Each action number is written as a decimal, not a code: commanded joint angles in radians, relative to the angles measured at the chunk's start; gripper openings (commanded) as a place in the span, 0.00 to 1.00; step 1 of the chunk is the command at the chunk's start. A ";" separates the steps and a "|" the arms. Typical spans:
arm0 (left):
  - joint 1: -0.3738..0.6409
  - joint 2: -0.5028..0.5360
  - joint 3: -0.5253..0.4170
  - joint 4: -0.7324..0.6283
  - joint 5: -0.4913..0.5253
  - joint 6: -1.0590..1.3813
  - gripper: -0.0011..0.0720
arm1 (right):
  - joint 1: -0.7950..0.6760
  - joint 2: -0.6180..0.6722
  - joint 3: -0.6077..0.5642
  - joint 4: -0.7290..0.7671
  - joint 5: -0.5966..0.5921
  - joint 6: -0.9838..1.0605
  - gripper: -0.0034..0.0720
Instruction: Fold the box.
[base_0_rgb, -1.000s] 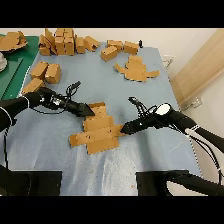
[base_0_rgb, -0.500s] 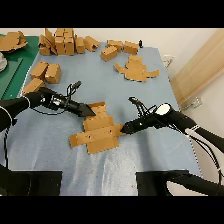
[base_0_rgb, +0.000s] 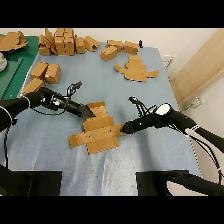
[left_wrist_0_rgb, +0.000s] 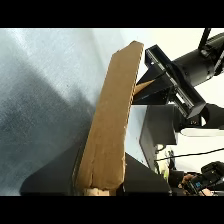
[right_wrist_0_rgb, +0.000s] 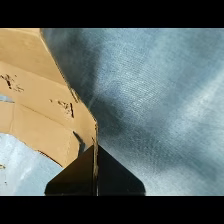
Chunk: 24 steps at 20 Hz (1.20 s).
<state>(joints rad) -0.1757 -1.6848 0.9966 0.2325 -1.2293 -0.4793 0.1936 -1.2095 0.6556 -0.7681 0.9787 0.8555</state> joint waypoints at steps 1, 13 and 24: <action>0.000 -0.001 -0.001 0.001 -0.005 0.001 0.34 | 0.000 -0.001 0.000 0.001 -0.002 0.001 0.05; -0.045 0.008 0.023 0.005 -0.012 0.156 0.03 | -0.026 0.002 0.014 -0.010 -0.047 0.076 0.38; -0.263 0.126 0.121 0.015 0.112 0.571 0.03 | -0.242 0.072 0.186 -0.001 -0.031 0.245 0.23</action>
<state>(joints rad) -0.4129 -1.5814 1.1229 0.2428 -1.1492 -0.0196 -0.0273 -1.1481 0.8253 -0.7715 0.9398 1.0683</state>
